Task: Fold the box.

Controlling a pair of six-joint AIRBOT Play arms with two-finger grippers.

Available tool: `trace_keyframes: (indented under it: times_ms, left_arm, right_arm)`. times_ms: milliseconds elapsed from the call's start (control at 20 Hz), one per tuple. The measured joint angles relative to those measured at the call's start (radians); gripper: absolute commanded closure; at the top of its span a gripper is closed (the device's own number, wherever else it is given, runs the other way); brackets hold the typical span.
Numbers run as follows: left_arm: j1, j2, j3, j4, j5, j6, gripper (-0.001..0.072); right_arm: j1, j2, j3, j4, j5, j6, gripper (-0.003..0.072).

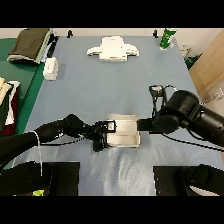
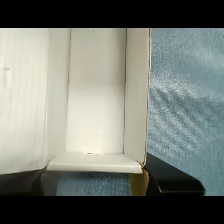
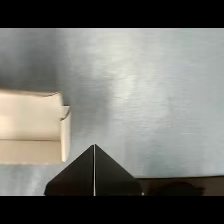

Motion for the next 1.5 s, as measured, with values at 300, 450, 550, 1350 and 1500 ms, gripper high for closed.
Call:
trace_keyframes:
  times_ms: [300,450,550,1350,1500]
  left_arm:
    - [0.0,0.0,0.0,0.0,0.0,0.0,0.0218]
    - [0.0,0.0,0.0,0.0,0.0,0.0,0.0218]
    - [0.0,0.0,0.0,0.0,0.0,0.0,0.0218]
    - [0.0,0.0,0.0,0.001,0.0,0.0,0.0218]
    - [0.0,0.0,0.0,0.002,0.0,0.0,0.0218]
  right_arm:
    - [-0.429,-0.112,-0.009,0.368,0.113,-0.394,0.0684]
    - [-0.607,-0.238,-0.004,0.678,0.145,-0.634,0.0684]
    - [-0.666,-0.332,0.006,0.854,0.136,-0.766,0.0684]
    - [-0.316,-0.21,-0.137,0.887,0.253,-1.332,0.0684]
    - [-0.196,-0.106,-0.215,0.829,0.438,-1.363,0.0684]
